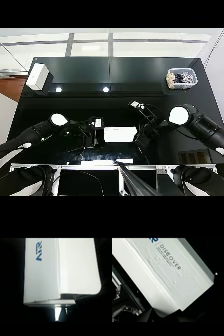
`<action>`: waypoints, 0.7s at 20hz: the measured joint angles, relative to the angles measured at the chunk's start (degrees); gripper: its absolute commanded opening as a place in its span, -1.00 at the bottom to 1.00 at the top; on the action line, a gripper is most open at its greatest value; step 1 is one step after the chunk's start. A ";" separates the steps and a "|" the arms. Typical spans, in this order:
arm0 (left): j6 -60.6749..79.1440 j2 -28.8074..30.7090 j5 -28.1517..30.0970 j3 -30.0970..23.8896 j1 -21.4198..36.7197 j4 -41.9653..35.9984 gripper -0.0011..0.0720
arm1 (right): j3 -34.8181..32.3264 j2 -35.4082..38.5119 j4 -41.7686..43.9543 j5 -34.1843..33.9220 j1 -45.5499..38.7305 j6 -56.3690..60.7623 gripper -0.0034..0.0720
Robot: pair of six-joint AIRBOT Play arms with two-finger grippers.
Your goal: Fold the box and place the chain.
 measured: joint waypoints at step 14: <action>-0.11 0.00 0.24 0.00 0.02 -0.04 0.13 | 0.00 -1.60 0.79 -5.20 -0.02 0.59 -0.67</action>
